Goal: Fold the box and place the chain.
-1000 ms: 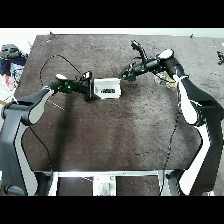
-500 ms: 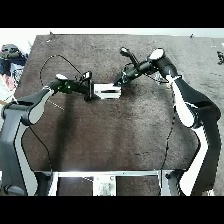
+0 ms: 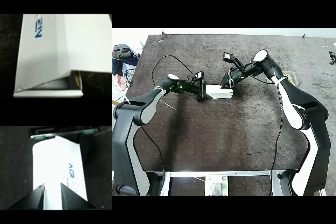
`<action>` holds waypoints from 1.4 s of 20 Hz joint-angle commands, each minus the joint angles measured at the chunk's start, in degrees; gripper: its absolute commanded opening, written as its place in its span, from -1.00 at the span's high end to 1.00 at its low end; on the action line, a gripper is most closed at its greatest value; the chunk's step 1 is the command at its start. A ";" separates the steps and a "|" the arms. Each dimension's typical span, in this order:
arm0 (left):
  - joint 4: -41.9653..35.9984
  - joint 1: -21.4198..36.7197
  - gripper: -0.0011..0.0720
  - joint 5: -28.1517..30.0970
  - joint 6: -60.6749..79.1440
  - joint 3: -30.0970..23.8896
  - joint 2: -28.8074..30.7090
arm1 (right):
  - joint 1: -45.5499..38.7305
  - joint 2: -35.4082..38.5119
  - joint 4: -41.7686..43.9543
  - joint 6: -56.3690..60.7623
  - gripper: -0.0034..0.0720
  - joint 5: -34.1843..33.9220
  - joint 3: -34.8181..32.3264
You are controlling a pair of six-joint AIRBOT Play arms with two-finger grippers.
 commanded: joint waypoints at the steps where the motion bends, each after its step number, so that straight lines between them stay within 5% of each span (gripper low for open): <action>1: 0.02 0.00 0.32 0.00 0.00 0.04 0.00 | 0.52 -0.37 -1.05 -2.34 0.26 -0.42 0.04; 12: 0.02 0.00 0.32 0.00 0.00 0.04 0.00 | 0.90 -0.85 -3.69 -5.62 0.25 -3.21 -0.07; 13: 0.02 0.00 0.32 0.00 0.00 0.04 0.00 | 0.98 -0.85 -3.76 -5.57 -0.33 -3.30 -0.07; 14: 0.02 0.00 0.32 0.00 0.00 0.04 0.00 | 1.05 -0.85 -3.76 -5.53 -0.50 -3.26 -0.07; 15: 0.02 0.00 0.32 0.00 0.00 0.04 0.00 | 1.05 -0.83 -3.72 -5.55 -0.09 -3.28 -0.07; 16: 0.02 0.00 0.32 0.00 0.00 0.04 0.00 | 1.03 -0.85 -3.78 -5.53 0.01 -3.21 -0.07; 28: 0.02 0.00 0.32 0.00 0.00 0.04 0.00 | 1.05 -0.09 -3.76 -5.51 0.02 -7.28 -0.02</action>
